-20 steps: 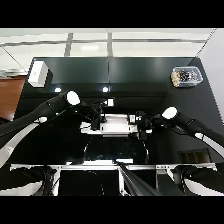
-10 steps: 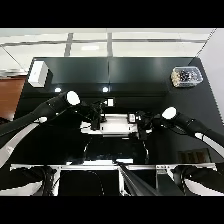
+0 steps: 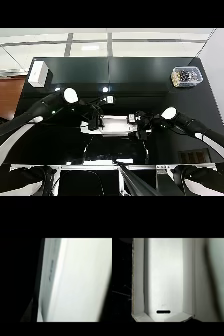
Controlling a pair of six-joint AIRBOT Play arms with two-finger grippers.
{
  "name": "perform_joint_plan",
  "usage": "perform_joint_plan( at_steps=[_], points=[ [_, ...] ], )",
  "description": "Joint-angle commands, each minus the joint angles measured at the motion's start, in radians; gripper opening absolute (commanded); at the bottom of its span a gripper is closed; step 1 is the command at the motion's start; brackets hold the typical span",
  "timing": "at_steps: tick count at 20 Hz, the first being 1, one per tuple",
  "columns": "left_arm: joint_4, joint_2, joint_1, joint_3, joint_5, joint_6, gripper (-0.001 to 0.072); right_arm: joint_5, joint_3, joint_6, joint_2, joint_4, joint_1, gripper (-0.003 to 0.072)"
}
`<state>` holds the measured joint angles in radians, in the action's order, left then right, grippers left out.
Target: Fold the box and place the chain.
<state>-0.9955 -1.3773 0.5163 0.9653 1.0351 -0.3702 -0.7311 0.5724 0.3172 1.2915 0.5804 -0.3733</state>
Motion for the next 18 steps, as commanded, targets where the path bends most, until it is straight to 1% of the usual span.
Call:
perform_joint_plan(
  at_steps=[1,3,4,5,6,7,8,9,10,13,14,15,16,18],
  points=[
    [-0.195,0.109,-0.008,0.013,0.100,-0.222,0.0514,0.000,0.000,0.000,0.000,0.001,-0.001,0.0473],
    [-0.197,0.185,-0.028,0.002,0.158,-0.306,0.0512,0.000,0.000,0.000,0.000,0.001,-0.001,0.0473],
    [-0.196,0.216,-0.037,-0.015,0.177,-0.354,0.0492,0.000,0.000,0.000,0.000,0.001,-0.001,0.0473],
    [-0.187,0.245,-0.040,-0.039,0.196,-0.441,0.0327,0.000,0.000,0.000,0.000,0.001,-0.001,0.0473],
    [-0.135,0.262,-0.043,-0.065,0.227,-0.507,0.0025,0.000,0.000,0.000,0.000,0.001,-0.001,0.0473],
    [-0.034,0.263,-0.045,-0.094,0.268,-0.497,0.0029,0.000,0.000,0.000,0.000,0.001,-0.001,0.0473],
    [0.048,0.260,-0.042,-0.124,0.269,-0.480,0.0028,0.000,0.000,0.000,0.000,0.001,-0.001,0.0473],
    [0.129,0.258,-0.035,-0.157,0.217,-0.469,0.0028,0.000,0.000,0.000,0.000,0.001,-0.001,0.0473],
    [0.218,0.256,-0.028,-0.195,0.114,-0.467,0.0028,0.000,0.000,0.000,0.000,0.001,-0.001,0.0473],
    [0.435,0.243,-0.015,-0.275,-0.296,-0.458,0.0028,0.000,0.000,0.000,0.000,0.001,-0.001,0.0473],
    [0.518,0.236,-0.015,-0.284,-0.393,-0.414,0.0030,0.000,0.000,0.000,0.000,0.001,-0.001,0.0473],
    [0.595,0.222,-0.016,-0.284,-0.438,-0.318,0.0030,0.000,0.000,0.000,0.000,0.001,-0.001,0.0473],
    [0.636,0.209,-0.018,-0.282,-0.462,-0.240,0.0029,0.000,0.000,0.000,0.000,0.001,-0.001,0.0473],
    [0.598,0.172,-0.018,-0.273,-0.512,-0.223,0.0027,0.000,0.000,0.000,0.000,0.001,-0.001,0.0474]
  ],
)
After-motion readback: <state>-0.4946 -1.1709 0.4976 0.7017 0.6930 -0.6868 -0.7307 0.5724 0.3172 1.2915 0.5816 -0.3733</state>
